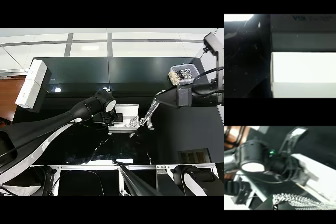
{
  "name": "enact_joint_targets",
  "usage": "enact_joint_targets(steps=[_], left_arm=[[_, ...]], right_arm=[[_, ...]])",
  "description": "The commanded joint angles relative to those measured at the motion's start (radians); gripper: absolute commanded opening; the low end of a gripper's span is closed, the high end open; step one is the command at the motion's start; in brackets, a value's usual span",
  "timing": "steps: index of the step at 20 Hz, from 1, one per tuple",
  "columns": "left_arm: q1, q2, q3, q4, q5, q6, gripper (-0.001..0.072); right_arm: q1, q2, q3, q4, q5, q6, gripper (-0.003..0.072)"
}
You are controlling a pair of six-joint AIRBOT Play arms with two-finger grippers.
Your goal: Fold the box and place the chain.
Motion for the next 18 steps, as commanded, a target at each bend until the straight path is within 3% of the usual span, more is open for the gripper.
enact_joint_targets(steps=[1, 8, 9, 10, 11, 15, 18], left_arm=[[0.0, -0.001, 0.001, 0.0, 0.0, 0.0, 0.0031], [0.0, -0.001, 0.001, 0.0, 0.0, 0.0, 0.0031], [0.0, -0.001, 0.001, 0.0, 0.0, 0.0, 0.0031], [0.0, -0.001, 0.001, 0.0, 0.0, 0.0, 0.0031], [0.0, -0.001, 0.001, 0.0, 0.0, 0.0, 0.0031], [0.0, -0.001, 0.001, 0.0, -0.001, 0.0, 0.0031], [0.0, -0.001, 0.001, 0.0, 0.0, 0.0, 0.0031]], right_arm=[[0.087, -0.002, -0.055, 0.029, -0.119, -0.003, 0.0017], [0.167, -0.039, -0.314, -0.016, -0.343, 0.042, 0.0018], [0.175, -0.04, -0.354, -0.016, -0.38, 0.052, 0.0057], [0.181, -0.044, -0.376, -0.016, -0.39, 0.053, 0.0312], [0.18, -0.048, -0.38, -0.038, -0.384, 0.052, 0.0424], [0.01, -0.047, -0.351, -0.172, -0.32, -0.014, 0.0422], [-0.077, -0.048, -0.369, -0.377, -0.337, -0.17, 0.0423]])
